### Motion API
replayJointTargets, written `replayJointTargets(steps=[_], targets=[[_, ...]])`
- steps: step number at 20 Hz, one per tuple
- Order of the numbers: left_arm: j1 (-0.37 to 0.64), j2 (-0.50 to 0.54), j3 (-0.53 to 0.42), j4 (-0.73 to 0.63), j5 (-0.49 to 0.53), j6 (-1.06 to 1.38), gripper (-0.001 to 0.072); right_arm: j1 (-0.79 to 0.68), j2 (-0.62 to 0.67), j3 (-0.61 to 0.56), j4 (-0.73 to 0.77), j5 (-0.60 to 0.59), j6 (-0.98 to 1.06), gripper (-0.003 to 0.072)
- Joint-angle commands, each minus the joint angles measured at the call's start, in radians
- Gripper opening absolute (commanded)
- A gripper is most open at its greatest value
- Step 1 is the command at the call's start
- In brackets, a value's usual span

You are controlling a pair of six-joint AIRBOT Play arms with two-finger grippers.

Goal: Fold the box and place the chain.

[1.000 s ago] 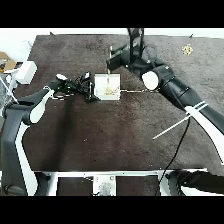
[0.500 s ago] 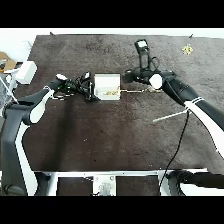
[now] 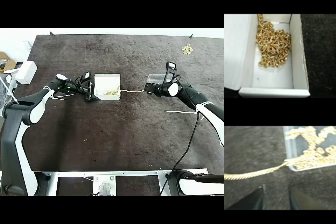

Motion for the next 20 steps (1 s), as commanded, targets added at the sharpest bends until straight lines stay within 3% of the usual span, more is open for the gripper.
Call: replayJointTargets(steps=[1, 2, 3, 8, 10, 12, 17, 20], targets=[[-0.001, 0.000, 0.000, 0.000, 0.000, 0.000, 0.0346, -0.010, -0.063, -0.018, 0.119, -0.150, 0.028, 0.0393], [-0.001, 0.000, 0.000, 0.000, 0.000, 0.000, 0.0346, 0.002, -0.087, -0.008, 0.137, -0.175, 0.028, 0.0386], [-0.001, 0.000, 0.000, 0.000, 0.000, 0.000, 0.0346, 0.013, -0.111, 0.003, 0.151, -0.193, 0.028, 0.0331], [-0.001, 0.000, 0.000, 0.000, 0.000, 0.000, 0.0346, 0.045, -0.193, 0.028, 0.236, -0.276, 0.029, 0.0322], [-0.001, 0.000, 0.000, 0.000, 0.000, 0.000, 0.0346, 0.043, -0.200, 0.028, 0.236, -0.277, 0.028, 0.0071], [-0.001, 0.000, 0.000, 0.000, 0.000, 0.000, 0.0346, 0.049, -0.185, 0.028, 0.236, -0.292, 0.028, 0.0004], [-0.001, 0.000, 0.000, 0.000, 0.000, 0.000, 0.0346, 0.198, 0.029, 0.028, 0.231, -0.319, -0.030, 0.0004], [-0.001, 0.000, 0.000, 0.000, 0.000, 0.000, 0.0346, 0.315, 0.197, 0.028, 0.195, -0.423, -0.029, 0.0004]])
